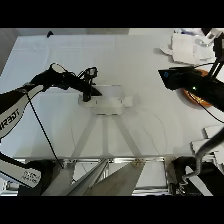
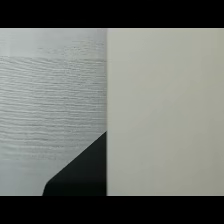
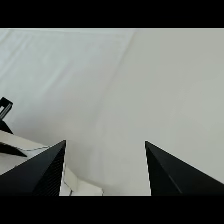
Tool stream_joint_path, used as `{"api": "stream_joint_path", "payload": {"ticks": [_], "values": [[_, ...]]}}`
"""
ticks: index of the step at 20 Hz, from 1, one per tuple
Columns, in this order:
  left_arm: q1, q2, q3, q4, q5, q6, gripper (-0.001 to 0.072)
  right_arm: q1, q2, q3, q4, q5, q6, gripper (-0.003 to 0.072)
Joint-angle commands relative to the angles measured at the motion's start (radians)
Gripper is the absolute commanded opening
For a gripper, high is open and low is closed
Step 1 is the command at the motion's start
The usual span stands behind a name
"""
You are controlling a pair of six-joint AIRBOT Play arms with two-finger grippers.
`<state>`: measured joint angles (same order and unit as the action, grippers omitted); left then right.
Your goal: Fold the box and place the chain.
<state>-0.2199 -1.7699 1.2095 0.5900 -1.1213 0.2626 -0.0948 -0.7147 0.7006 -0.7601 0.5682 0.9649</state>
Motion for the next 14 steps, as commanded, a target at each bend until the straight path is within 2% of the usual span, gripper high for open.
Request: {"api": "stream_joint_path", "payload": {"ticks": [1,10,14], "values": [[-0.001,-0.01,0.0,-0.011,0.018,0.0,0.0002,-0.001,0.0,0.001,0.0,0.0,0.0,0.0515],[0.0,-0.023,0.0,0.002,0.009,0.0,0.0005,-0.001,0.0,0.001,0.0,0.0,0.0,0.0515],[0.002,-0.022,0.0,0.01,-0.039,0.0,0.0004,-0.001,-0.001,0.001,0.0,0.0,0.0,0.0515]]}}
